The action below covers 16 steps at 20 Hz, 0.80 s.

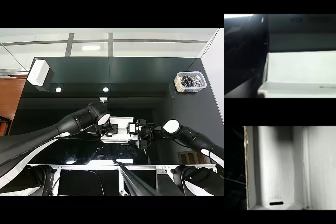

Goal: Fold the box and place the chain.

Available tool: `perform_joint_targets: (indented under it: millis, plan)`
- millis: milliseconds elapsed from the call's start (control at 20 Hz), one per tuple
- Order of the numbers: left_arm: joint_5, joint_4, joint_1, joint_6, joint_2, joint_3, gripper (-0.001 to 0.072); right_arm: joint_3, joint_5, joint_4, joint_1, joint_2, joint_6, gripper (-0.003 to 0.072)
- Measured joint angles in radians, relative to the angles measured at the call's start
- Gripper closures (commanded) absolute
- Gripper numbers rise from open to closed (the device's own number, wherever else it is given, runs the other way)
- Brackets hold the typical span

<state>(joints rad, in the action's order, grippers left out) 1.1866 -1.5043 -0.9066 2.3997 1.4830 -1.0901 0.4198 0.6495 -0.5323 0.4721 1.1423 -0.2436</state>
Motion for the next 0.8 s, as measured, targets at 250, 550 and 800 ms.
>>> perform_joint_targets:
  millis: [250,550,800]
  plan:
    - [0.0,-0.002,-0.002,0.033,0.002,0.01,0.0301,0.0,0.0,0.0,0.0,0.0,0.0,0.0643]
    - [-0.034,-0.006,-0.026,0.042,0.002,0.022,0.0315,0.0,0.0,0.0,0.0,0.0,0.0,0.0643]
    - [-0.038,-0.024,-0.03,0.047,0.002,0.024,0.0683,0.0,0.001,0.0,0.0,0.0,0.001,0.0643]
